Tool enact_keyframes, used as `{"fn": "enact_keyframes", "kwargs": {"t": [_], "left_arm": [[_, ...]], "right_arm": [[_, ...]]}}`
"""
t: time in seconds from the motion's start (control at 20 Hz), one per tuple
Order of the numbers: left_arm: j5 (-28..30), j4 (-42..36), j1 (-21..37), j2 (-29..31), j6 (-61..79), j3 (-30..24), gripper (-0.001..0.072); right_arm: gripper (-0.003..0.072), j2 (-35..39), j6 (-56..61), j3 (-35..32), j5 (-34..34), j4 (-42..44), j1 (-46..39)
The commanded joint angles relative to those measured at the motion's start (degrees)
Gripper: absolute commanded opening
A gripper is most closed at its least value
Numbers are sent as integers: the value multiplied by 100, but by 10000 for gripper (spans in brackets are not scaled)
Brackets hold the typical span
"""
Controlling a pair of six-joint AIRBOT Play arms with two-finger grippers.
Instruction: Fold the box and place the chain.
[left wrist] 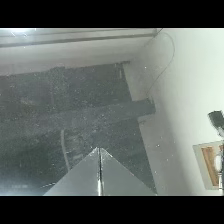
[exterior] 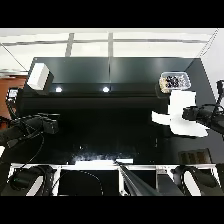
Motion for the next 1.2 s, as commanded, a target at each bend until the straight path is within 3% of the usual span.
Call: {"fn": "enact_keyframes", "kwargs": {"t": [0.0,0.55,0.85,0.9,0.95,1.0,1.15], "left_arm": [[0,0,-2,-2,2,-2,31],[37,-17,-2,-2,0,-2,31],[881,-79,0,-33,2,-2,34],[1062,-81,4,-79,2,-7,118],[1263,-85,-4,-162,2,-20,555],[1432,-83,-9,-282,-22,-33,711],[1550,-247,-4,-715,-20,-31,710]], "right_arm": [[17,4,0,-4,2,0,0],[17,4,0,-4,2,0,0],[21,4,0,-4,-173,623,0],[233,2,70,-4,-376,717,0],[695,-11,52,-4,-549,717,2],[720,-46,-133,-4,-680,691,4],[720,-367,127,15,-702,186,-2]]}}
